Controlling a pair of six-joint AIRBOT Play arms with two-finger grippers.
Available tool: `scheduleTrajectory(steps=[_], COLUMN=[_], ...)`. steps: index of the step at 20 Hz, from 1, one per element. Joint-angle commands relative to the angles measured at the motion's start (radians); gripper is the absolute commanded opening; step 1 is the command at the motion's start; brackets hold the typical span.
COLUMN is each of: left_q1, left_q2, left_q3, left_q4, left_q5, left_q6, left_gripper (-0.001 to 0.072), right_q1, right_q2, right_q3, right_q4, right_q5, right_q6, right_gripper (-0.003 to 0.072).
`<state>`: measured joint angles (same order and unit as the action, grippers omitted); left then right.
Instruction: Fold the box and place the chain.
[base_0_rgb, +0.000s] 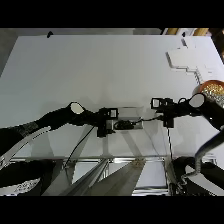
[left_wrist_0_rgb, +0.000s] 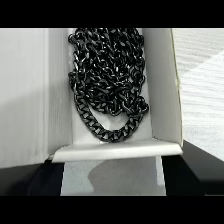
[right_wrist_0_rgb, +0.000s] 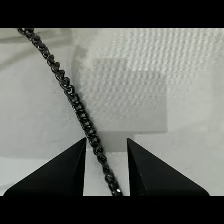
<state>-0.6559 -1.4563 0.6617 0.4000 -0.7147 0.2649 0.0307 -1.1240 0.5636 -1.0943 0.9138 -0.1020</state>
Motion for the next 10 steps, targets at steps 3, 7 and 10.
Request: scheduleTrajectory(steps=[3, 7, 10], left_q1=[0.000, 0.000, 0.000], left_q2=[0.001, 0.001, 0.001], left_q3=[0.000, 0.000, 0.000], left_q4=[0.000, 0.000, 0.000], left_q5=[0.000, 0.000, 0.000], left_q6=[0.000, 0.000, 0.000], left_gripper=[0.0334, 0.0334, 0.0334], right_q1=[-0.001, -0.001, -0.001], right_q2=[-0.009, -0.039, -0.061], right_q3=[-0.001, -0.001, -0.001], right_q4=[-0.012, -0.012, -0.011], right_q5=[-0.013, -0.006, -0.006], right_q6=[-0.065, -0.065, -0.064], right_gripper=[0.0216, 0.0168, 0.0151])
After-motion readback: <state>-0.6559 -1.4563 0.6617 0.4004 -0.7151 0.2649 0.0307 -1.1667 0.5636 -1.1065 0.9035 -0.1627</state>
